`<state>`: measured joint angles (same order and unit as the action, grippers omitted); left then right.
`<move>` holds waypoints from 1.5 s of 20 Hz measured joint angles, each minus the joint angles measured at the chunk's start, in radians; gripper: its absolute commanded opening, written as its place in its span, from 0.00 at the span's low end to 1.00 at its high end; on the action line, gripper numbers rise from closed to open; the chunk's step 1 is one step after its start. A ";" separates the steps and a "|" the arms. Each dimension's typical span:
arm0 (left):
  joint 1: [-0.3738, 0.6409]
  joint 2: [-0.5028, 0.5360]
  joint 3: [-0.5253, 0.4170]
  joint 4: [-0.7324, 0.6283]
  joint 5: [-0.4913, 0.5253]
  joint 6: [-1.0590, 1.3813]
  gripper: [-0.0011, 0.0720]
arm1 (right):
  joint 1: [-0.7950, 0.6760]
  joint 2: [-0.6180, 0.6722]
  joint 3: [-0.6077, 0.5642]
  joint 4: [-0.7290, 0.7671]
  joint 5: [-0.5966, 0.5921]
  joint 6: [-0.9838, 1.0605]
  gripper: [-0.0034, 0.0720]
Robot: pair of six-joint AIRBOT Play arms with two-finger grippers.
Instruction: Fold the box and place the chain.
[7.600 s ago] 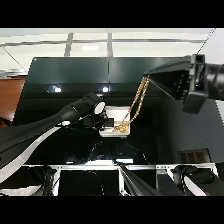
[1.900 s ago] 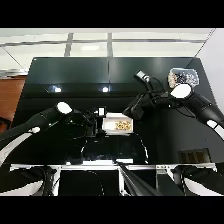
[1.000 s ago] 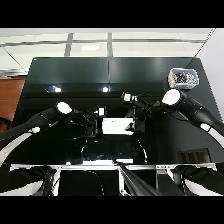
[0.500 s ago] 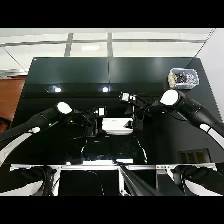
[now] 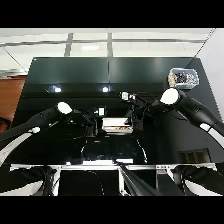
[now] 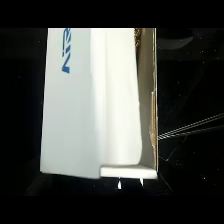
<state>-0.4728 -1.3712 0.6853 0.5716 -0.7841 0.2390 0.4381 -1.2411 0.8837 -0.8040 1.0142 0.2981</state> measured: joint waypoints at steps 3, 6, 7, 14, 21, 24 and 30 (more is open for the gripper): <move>0.000 0.000 0.000 0.000 0.000 0.001 0.51 | 0.000 0.000 0.000 -0.008 0.007 0.003 0.46; 0.000 0.000 0.000 0.000 0.000 0.001 0.51 | 0.000 -0.002 0.000 -0.014 0.010 0.005 0.45; 0.000 0.000 0.000 0.000 -0.001 0.001 0.51 | 0.000 -0.002 0.000 -0.016 0.011 0.005 0.45; 0.000 0.000 0.000 0.001 -0.001 0.001 0.51 | 0.000 -0.003 -0.007 -0.021 0.013 0.009 0.45; 0.000 0.000 0.000 0.001 -0.002 -0.001 0.51 | 0.000 -0.003 -0.030 -0.017 -0.003 0.007 0.45; 0.000 0.000 0.000 0.001 -0.002 -0.001 0.51 | 0.000 -0.003 -0.032 -0.019 -0.005 0.008 0.46; 0.000 0.000 0.000 0.001 -0.002 -0.001 0.51 | 0.010 -0.003 -0.046 -0.024 -0.006 0.007 0.57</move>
